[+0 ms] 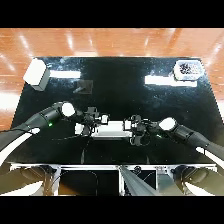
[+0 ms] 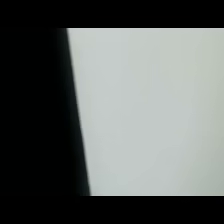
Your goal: Fold the box and place the chain.
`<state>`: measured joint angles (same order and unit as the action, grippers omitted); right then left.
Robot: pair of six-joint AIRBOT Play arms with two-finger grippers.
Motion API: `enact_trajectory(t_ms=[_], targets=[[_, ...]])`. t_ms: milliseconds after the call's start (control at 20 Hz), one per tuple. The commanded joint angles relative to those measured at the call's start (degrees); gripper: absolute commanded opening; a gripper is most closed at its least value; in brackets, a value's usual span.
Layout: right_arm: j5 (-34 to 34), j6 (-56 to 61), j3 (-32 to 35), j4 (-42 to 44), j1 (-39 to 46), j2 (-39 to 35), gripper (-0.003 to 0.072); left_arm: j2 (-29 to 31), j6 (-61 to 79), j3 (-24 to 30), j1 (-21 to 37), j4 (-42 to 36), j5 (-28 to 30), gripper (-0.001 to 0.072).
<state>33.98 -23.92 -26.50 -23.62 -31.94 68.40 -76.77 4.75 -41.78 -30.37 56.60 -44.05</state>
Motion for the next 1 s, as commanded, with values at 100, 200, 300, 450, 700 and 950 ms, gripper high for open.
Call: enact_trajectory(t_ms=[100, 200, 300, 450, 700, 950], targets=[[-1.3, 1.9, -0.1, -0.7, -0.7, 0.1, 0.0697, -0.1, -0.3, -0.1, 0.0, -0.1, -0.3, 0.0022], [-1.7, 2.8, -0.3, -0.7, -0.7, 0.3, 0.0697, -0.1, -0.3, -0.1, 0.0, 0.0, -0.6, 0.0022], [-1.7, 3.7, -0.5, -1.6, -0.7, 0.5, 0.0697, -0.1, -0.3, -0.1, 0.0, 0.0, -1.4, 0.0022], [-1.7, 3.7, -0.5, -1.8, -0.7, 0.5, 0.0697, -0.1, -0.3, -0.1, 0.0, 0.0, -1.5, 0.0022], [-1.4, 4.3, -0.9, -2.1, -0.7, 0.8, 0.0696, -0.1, -0.3, -0.1, 0.0, 0.0, -1.5, 0.0022], [-1.4, 4.4, -0.9, -2.2, -0.7, 0.8, 0.0697, -0.1, -0.3, -0.1, 0.0, 0.0, -1.5, 0.0022]])
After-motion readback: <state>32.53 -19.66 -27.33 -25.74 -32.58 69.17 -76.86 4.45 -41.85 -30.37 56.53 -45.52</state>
